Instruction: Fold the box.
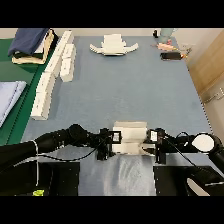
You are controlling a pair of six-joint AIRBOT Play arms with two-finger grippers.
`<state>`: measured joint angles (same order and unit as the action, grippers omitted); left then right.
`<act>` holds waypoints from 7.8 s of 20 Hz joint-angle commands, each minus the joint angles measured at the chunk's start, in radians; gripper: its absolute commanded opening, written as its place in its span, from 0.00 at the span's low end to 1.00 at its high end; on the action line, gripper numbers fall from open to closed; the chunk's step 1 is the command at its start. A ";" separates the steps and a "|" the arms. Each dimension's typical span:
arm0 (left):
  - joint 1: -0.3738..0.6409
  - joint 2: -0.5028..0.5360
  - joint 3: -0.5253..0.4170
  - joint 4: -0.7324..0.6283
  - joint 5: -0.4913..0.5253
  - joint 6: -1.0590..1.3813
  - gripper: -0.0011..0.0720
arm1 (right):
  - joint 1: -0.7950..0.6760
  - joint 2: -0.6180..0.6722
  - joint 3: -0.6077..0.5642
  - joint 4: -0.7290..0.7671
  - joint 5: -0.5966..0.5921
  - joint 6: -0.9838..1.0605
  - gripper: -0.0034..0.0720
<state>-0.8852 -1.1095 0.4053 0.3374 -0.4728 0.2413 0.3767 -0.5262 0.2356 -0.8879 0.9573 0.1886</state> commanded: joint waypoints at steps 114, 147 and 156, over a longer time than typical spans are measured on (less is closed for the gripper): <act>0.000 0.000 0.001 0.000 -0.001 0.002 0.73 | 0.193 -0.241 0.211 -0.279 0.105 1.722 0.58; 0.000 0.000 0.001 0.000 0.000 0.002 0.73 | 0.560 -0.482 0.504 -0.726 0.312 2.383 0.72; 0.000 0.000 0.001 0.000 -0.001 0.002 0.73 | 0.404 -0.163 0.507 -0.803 0.581 2.244 0.15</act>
<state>-0.8852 -1.1095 0.4053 0.3370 -0.4736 0.2432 0.8597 -0.7635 0.7410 -1.6646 1.4635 2.5267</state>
